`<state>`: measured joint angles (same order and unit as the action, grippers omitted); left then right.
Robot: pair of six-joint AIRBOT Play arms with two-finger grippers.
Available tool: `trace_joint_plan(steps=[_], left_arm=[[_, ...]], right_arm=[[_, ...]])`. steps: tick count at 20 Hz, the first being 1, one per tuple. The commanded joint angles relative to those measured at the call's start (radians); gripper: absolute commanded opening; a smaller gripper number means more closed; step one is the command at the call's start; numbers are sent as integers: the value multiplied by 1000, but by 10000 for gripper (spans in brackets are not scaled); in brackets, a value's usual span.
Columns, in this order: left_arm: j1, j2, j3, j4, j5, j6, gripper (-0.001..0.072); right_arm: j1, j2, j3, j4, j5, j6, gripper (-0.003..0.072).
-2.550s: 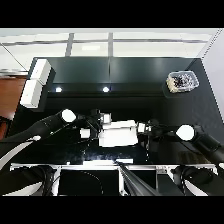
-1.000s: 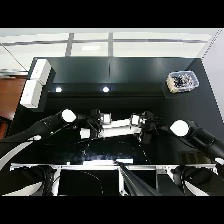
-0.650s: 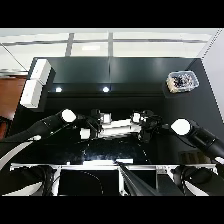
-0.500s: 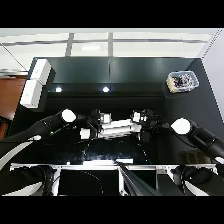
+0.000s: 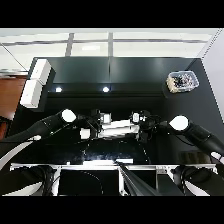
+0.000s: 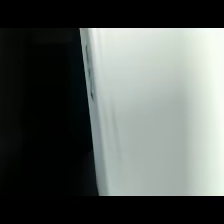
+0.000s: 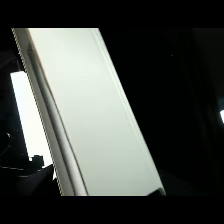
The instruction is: Fold the box and place the chain.
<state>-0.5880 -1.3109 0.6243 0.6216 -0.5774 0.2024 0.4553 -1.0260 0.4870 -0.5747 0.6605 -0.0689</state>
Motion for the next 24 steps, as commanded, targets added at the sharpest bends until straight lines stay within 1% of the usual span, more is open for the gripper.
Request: trace_joint_plan(steps=[1,8,14,22,23,24], left_arm=[[0,-1,1,0,1,0,30],[0,-1,1,0,1,0,31],[0,-1,1,0,1,0,31],[0,-1,1,-1,-2,-1,31],[0,-1,1,0,-2,-1,31],[0,-1,1,-1,-2,-1,31]], right_arm=[[-5,-56,0,51,66,-92,700],[-5,-129,0,39,60,-161,700],[-5,-134,0,39,53,-159,699],[-5,-182,0,23,32,-127,697],[-5,-182,0,9,31,-117,624],[-5,-182,0,-8,28,-103,584]])
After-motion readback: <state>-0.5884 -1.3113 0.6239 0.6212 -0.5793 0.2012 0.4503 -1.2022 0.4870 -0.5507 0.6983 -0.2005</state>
